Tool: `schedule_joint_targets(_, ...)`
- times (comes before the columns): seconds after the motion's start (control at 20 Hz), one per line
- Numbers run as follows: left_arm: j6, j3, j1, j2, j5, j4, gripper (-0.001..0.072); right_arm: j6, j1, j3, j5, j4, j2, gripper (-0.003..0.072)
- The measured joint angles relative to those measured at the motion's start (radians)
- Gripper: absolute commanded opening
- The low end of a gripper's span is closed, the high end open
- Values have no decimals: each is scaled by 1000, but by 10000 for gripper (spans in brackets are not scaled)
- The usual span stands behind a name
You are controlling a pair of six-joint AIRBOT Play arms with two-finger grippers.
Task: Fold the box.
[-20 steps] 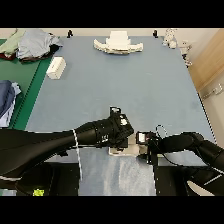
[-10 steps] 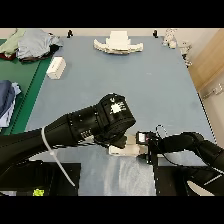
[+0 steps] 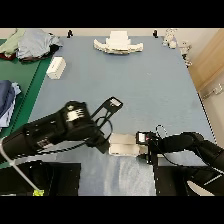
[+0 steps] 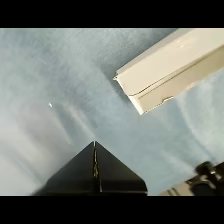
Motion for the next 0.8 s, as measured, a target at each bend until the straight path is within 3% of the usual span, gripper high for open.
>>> schedule_joint_targets(0.05, 113, -76, 48, 53, 55, -29, 691, 0, 0, 0, 0, 0, 0, 468)
schedule_joint_targets(0.2, 452, -264, 178, 155, 211, -145, 690, 0, 0, 0, 0, 0, 0, 467)
schedule_joint_targets(0.35, 834, -400, 273, 189, 359, -312, 690, 0, 0, 0, 0, 0, 0, 467)
schedule_joint_targets(0.6, 1398, -537, 328, 169, 549, -595, 690, 0, 0, 0, 0, 0, 0, 467)
schedule_joint_targets(0.8, 1633, -588, 338, 113, 667, -756, 690, 0, 0, 0, 0, 0, 0, 467)
